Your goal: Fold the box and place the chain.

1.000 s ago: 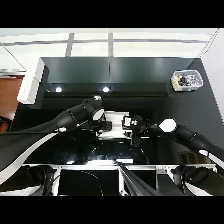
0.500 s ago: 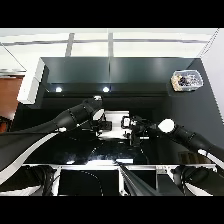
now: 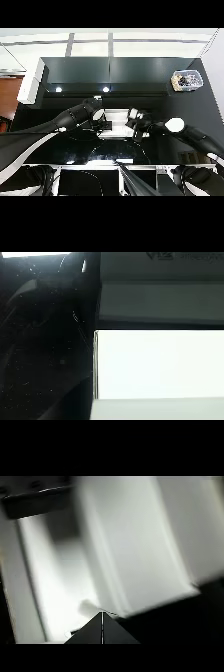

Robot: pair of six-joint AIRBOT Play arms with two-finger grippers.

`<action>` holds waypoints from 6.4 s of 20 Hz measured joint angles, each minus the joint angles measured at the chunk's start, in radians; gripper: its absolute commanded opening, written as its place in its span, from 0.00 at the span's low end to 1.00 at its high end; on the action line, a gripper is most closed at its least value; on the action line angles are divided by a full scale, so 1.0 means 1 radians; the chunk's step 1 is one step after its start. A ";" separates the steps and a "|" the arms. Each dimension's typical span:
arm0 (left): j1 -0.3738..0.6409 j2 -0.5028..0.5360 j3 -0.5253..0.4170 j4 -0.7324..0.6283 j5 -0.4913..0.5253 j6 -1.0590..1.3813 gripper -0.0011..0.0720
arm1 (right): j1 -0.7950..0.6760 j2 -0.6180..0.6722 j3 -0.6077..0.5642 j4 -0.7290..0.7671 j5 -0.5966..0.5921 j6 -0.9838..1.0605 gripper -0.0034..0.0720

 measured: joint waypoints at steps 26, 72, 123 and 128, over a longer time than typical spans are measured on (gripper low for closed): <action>0.000 0.000 0.000 0.000 -0.008 0.002 0.05 | -0.542 -0.156 -0.131 0.107 0.586 0.863 0.07; 0.000 0.000 0.000 0.003 -0.016 0.011 0.05 | 0.311 -0.427 0.538 -0.867 0.548 2.200 0.46; 0.000 0.000 0.000 -0.003 0.042 0.019 0.05 | -0.538 -0.192 0.586 -1.481 0.159 1.925 0.83; 0.000 0.000 0.000 -0.011 0.036 0.019 0.05 | -0.626 -0.524 0.909 -1.243 0.269 1.926 0.88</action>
